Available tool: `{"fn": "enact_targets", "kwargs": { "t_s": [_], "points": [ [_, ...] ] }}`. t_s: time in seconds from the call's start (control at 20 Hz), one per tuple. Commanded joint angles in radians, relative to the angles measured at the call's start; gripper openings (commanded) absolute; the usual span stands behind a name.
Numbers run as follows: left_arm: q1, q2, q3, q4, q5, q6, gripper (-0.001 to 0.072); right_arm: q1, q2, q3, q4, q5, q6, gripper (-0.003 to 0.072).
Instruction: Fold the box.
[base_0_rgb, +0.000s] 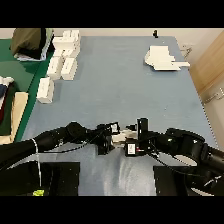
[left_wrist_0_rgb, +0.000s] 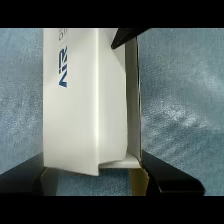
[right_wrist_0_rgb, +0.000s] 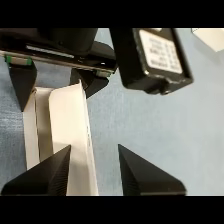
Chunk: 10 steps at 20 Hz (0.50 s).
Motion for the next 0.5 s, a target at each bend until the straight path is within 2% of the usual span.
{"fn": "enact_targets", "kwargs": {
  "t_s": [0.0, 0.45],
  "points": [
    [-0.001, 0.000, 0.000, 0.001, -0.001, 0.001, 0.0465, 0.000, -0.040, 0.001, 0.023, 0.015, 0.001, 0.0403],
    [-0.001, 0.000, 0.000, 0.001, -0.001, 0.001, 0.0465, 0.001, -0.058, 0.001, 0.153, 0.108, -0.003, 0.0403]
  ]
}}
